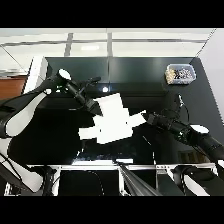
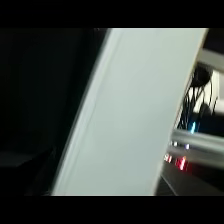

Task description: Fold the box and place the chain.

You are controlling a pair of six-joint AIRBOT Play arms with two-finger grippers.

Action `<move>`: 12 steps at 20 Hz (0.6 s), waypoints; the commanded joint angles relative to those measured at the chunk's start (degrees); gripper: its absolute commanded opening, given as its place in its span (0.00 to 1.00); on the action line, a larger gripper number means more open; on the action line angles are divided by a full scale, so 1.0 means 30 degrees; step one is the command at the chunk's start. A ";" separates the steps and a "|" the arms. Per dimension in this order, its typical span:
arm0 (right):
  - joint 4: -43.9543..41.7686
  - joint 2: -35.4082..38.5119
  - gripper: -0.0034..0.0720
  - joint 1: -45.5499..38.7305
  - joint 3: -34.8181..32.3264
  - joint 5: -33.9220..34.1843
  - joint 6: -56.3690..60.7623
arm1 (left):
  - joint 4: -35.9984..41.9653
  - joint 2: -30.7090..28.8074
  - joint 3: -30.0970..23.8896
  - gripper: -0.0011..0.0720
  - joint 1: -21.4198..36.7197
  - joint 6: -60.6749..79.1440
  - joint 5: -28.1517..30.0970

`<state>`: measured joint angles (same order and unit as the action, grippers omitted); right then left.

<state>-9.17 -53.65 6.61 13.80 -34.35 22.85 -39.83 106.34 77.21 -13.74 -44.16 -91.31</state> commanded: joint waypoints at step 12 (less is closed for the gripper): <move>0.0000 0.0015 0.06 0.0022 -0.0007 0.0066 0.0007 | -0.1574 0.0015 0.0015 0.33 -0.1056 -0.0066 0.1290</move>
